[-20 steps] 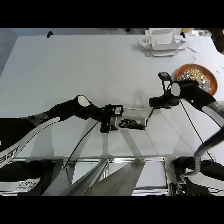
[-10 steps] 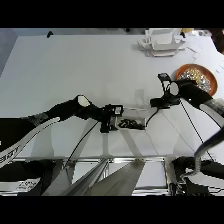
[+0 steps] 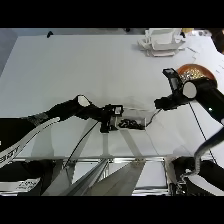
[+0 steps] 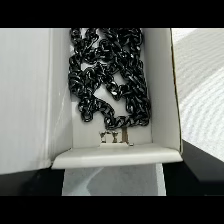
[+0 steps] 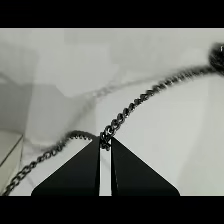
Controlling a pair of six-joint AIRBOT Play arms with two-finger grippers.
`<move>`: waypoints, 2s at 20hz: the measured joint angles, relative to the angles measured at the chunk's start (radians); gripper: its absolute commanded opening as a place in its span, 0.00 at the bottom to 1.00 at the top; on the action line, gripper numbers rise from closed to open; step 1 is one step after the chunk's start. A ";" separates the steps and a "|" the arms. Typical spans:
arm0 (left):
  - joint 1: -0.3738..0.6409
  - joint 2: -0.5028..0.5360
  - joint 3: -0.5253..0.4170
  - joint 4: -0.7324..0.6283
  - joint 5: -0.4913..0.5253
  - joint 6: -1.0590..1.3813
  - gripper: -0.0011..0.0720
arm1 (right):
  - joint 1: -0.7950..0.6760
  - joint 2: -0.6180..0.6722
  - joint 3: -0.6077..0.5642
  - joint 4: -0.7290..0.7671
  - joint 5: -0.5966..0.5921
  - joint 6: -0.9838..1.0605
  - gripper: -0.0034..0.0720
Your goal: Fold the box and place the chain.
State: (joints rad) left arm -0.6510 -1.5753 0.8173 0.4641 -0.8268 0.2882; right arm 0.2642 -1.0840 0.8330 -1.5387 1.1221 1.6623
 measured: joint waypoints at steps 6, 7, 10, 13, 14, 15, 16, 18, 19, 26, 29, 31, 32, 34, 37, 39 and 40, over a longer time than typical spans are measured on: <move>0.000 0.000 0.000 0.000 0.000 0.000 0.22 | 0.147 0.247 -0.002 0.120 0.068 -0.003 0.07; 0.000 0.000 0.000 0.000 0.000 0.000 0.22 | 0.180 0.278 -0.002 0.145 0.068 -0.003 0.07; 0.000 0.000 0.000 0.000 0.000 0.000 0.22 | 0.290 0.353 -0.002 0.209 0.030 0.002 0.07; 0.000 0.000 0.000 0.000 0.000 0.000 0.22 | 0.383 0.381 -0.003 0.237 -0.022 0.011 0.07; 0.000 0.000 0.000 0.000 0.000 0.000 0.22 | 0.412 0.385 -0.005 0.245 -0.046 0.013 0.07; 0.000 0.000 0.000 0.000 0.000 0.000 0.22 | 0.438 0.388 -0.009 0.250 -0.070 0.014 0.07; 0.000 0.000 0.000 0.000 0.000 0.000 0.22 | 0.458 0.389 -0.011 0.253 -0.093 0.020 0.07; 0.000 0.000 0.000 0.000 0.000 0.000 0.22 | 0.492 0.385 -0.016 0.258 -0.127 0.031 0.07; 0.000 0.000 0.000 0.000 0.000 0.000 0.22 | 0.502 0.380 -0.019 0.260 -0.142 0.033 0.07; 0.000 0.000 0.000 0.000 0.000 0.000 0.22 | 0.527 0.305 -0.065 0.257 -0.240 0.040 0.07; 0.000 0.000 0.000 0.000 0.000 0.000 0.22 | 0.529 0.243 -0.084 0.253 -0.278 0.042 0.07; 0.000 0.000 0.000 0.000 0.000 0.000 0.22 | 0.529 0.198 -0.090 0.252 -0.303 0.042 0.10; 0.000 0.000 0.000 0.000 0.000 0.000 0.22 | 0.529 0.178 -0.092 0.251 -0.314 0.043 0.20; 0.000 0.000 0.000 0.000 0.000 0.000 0.22 | 0.529 0.148 -0.093 0.242 -0.330 0.056 0.27; 0.000 0.000 0.000 0.000 0.000 0.000 0.22 | 0.517 0.132 -0.087 0.223 -0.336 0.085 0.27; 0.000 0.000 0.000 0.000 0.000 0.000 0.22 | 0.485 0.139 -0.065 0.215 -0.319 0.096 0.27; 0.000 0.000 0.000 0.000 0.000 0.000 0.22 | 0.463 0.148 -0.051 0.214 -0.307 0.097 0.27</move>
State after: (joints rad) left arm -0.6506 -1.5753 0.8173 0.4637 -0.8272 0.2878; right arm 0.7277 -0.9360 0.7818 -1.3251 0.8150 1.7592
